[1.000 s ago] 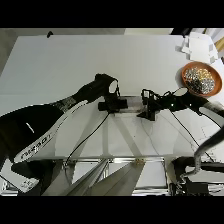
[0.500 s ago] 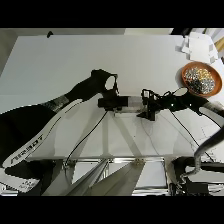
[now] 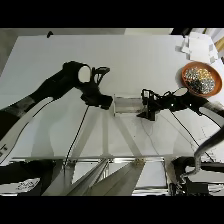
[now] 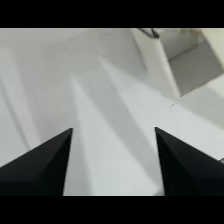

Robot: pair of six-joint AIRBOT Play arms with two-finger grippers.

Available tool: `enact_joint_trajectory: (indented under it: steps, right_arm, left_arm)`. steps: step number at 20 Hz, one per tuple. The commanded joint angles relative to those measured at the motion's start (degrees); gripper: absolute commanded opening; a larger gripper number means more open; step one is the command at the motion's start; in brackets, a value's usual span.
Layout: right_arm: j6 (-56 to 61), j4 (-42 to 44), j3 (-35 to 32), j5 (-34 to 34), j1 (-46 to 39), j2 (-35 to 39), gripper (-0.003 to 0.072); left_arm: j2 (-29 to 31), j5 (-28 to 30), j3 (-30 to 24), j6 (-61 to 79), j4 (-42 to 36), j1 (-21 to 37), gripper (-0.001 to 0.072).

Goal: Fold the box and place the chain.

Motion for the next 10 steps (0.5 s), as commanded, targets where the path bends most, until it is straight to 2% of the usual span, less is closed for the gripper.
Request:
enact_joint_trajectory:
  steps: [1,3,5,7,8,10]
  right_arm:
    - [0.00,0.00,-0.02,0.02,0.04,-0.02,0.0559]
    - [0.00,0.00,-0.02,0.00,0.04,-0.02,0.0559]
    - [0.00,-0.02,-0.02,0.02,0.04,-0.02,0.0559]
    - [0.00,0.00,-0.02,0.02,0.04,-0.02,0.0559]
    - [0.00,0.00,-0.02,0.02,0.04,-0.02,0.0559]
    - [0.00,-0.02,-0.02,0.02,0.04,-0.02,0.0559]
  left_arm:
    - [6.95,12.37,-11.76,45.94,-5.99,3.91,0.0632]
    - [7.08,18.58,-17.62,75.08,-18.51,4.63,0.0633]
    - [4.92,22.49,-20.44,93.15,-30.16,4.44,0.0635]
    - [1.11,24.59,-20.46,98.57,-37.46,4.44,0.0652]
    - [-0.48,25.68,-20.46,100.21,-39.15,4.44,0.0689]
    - [-2.47,27.36,-20.46,101.83,-39.89,4.42,0.0695]
